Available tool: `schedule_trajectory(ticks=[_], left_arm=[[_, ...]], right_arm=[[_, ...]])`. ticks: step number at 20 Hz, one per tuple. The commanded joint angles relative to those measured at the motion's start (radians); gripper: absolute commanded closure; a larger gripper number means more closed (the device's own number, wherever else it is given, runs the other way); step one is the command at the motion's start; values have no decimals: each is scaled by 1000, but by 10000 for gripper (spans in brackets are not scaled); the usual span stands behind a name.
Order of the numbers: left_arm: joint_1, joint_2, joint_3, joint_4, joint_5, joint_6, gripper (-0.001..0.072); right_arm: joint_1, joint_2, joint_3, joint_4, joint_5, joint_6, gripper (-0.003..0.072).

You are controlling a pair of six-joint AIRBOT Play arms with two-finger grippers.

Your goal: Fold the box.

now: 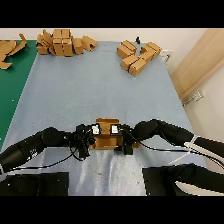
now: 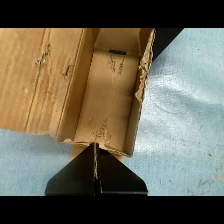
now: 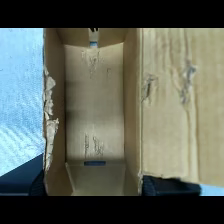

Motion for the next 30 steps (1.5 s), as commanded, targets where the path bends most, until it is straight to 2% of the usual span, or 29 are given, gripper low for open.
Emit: schedule_trajectory(ticks=[1, 5, 8, 14, 15, 16, 24, 25, 26, 30], left_arm=[[0, -17, 1, -28, 2, 28, 696], [0, -17, 1, -40, 3, 28, 696], [0, -18, 1, -106, 32, 28, 697], [0, -18, 1, -117, 26, 28, 679], [0, -18, 1, -118, 21, 28, 438], [0, -18, 1, -122, 18, 27, 275], [0, -18, 0, -131, -16, 27, 271], [0, -18, 0, -131, -15, 27, 112], [0, -18, 0, -131, -14, 27, 47], [0, -18, 1, -131, -5, 27, 47]], right_arm=[[1, -1, 0, 0, 0, 0, 121], [1, -1, 0, 0, 0, 0, 121], [1, -1, 0, 0, 0, 0, 121], [1, -1, 0, 0, 0, 0, 121], [1, -1, 0, 0, 0, 0, 121], [1, -1, -1, 0, 0, 0, 121], [1, -1, 0, 0, 0, 0, 121], [1, -1, 0, 0, 0, 0, 121], [1, -1, -1, 0, 0, 0, 121], [1, -1, -1, 0, 0, 0, 121]])
